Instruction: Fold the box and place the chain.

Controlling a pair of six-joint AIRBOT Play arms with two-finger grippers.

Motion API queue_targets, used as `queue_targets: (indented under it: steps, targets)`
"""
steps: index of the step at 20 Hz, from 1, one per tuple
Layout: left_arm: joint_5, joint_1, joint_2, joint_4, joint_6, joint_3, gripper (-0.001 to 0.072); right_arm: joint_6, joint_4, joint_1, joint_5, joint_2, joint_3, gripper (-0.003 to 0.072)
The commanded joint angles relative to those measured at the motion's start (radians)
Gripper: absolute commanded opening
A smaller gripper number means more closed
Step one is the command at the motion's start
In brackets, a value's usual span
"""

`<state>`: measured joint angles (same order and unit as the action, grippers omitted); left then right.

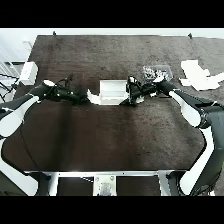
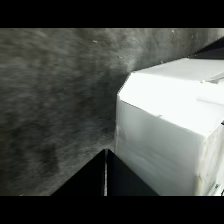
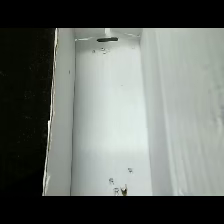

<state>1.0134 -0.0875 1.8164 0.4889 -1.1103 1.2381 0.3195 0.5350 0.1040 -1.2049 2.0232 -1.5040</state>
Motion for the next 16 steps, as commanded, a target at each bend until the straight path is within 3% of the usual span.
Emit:
queue_targets:
  steps: [1, 8, 9, 10, 16]
  targets:
    - [-0.006, -0.023, 0.004, -0.01, -0.011, 0.01, 0.0017, 0.0, 0.0, 0.0, 0.0, 0.0, 0.0, 0.0589]
    - [0.025, -0.023, -0.001, -0.134, 0.067, 0.011, 0.002, 0.0, 0.0, 0.0, 0.0, 0.0, 0.0, 0.0589]
    - [0.027, -0.023, -0.001, -0.163, 0.086, 0.011, 0.011, 0.0, 0.0, 0.0, 0.0, 0.0, 0.0, 0.0589]
    - [0.026, -0.023, -0.002, -0.175, 0.091, 0.011, 0.0137, 0.0, 0.0, 0.0, 0.0, 0.0, 0.0, 0.0589]
    - [0.043, -0.023, -0.002, -0.206, 0.09, 0.011, 0.0137, 0.0, 0.0, 0.0, 0.0, 0.0, 0.0, 0.0589]
